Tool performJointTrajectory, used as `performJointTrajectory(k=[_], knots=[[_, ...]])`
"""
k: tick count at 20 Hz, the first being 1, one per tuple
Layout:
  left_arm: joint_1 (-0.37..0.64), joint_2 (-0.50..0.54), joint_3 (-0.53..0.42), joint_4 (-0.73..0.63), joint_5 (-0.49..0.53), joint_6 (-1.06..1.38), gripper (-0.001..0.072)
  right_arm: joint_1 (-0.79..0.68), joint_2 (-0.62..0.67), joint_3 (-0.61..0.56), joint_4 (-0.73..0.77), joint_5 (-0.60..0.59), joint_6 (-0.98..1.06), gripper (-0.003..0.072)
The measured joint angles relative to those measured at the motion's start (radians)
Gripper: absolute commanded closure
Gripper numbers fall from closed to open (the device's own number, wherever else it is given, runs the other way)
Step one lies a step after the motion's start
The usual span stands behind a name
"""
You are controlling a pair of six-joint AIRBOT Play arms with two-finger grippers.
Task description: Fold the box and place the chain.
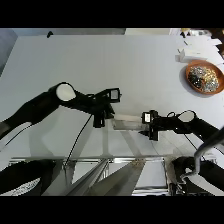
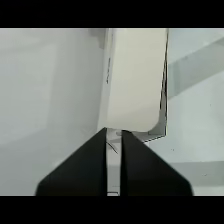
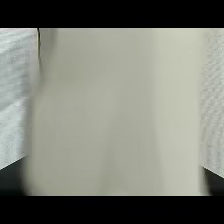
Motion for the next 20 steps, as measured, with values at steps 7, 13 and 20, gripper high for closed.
performJointTrajectory(k=[7, 13, 20], knots=[[-0.035, 0.071, -0.001, 0.034, -0.025, -0.162, 0.0705, 0.0, 0.0, 0.0, 0.0, 0.0, 0.0, 0.0283], [-0.163, -0.024, -0.004, 0.039, 0.101, -0.207, 0.0706, 0.0, 0.0, 0.0, 0.0, 0.0, 0.0, 0.0283], [-0.208, -0.09, -0.004, 0.009, 0.579, -0.402, 0.0706, 0.0, 0.0, 0.0, 0.002, 0.0, 0.001, 0.0283]])
